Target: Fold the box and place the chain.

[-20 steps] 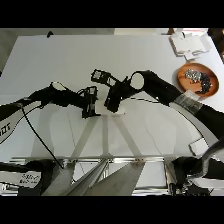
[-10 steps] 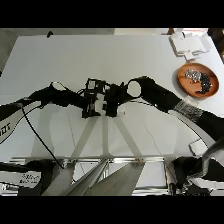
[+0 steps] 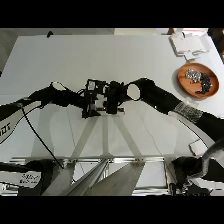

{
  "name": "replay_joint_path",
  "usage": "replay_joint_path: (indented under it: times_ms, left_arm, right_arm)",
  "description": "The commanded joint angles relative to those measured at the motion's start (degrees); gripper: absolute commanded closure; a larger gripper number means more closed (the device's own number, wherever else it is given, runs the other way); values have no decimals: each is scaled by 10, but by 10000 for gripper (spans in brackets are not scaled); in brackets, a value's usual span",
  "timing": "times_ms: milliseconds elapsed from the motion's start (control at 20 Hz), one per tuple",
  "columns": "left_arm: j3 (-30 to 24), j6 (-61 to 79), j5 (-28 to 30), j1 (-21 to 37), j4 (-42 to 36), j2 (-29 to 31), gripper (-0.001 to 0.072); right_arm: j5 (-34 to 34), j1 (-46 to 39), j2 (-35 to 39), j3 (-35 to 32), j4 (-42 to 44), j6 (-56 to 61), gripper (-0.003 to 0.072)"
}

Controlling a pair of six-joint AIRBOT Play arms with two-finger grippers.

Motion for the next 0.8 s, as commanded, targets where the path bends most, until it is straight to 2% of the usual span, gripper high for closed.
replay_joint_path:
  times_ms: [0, 50, 150, 500, 750]
  left_arm:
    - [0, 0, 0, 0, 0, 0, 192]
    - [0, 0, 0, 0, 0, 0, 192]
    - [0, 0, 0, 0, 0, 0, 192]
    - [0, 0, 0, 0, 0, 0, 192]
    - [0, 0, 0, 0, 0, 0, 192]
  right_arm:
    - [-3, 1, 1, 0, -3, 0, 403]
    - [-1, 1, 1, 0, -3, 0, 404]
    - [6, 1, 1, 0, -3, 3, 462]
    - [3, 1, 0, -8, -4, 45, 468]
    - [-12, 10, 0, -46, -8, 45, 467]
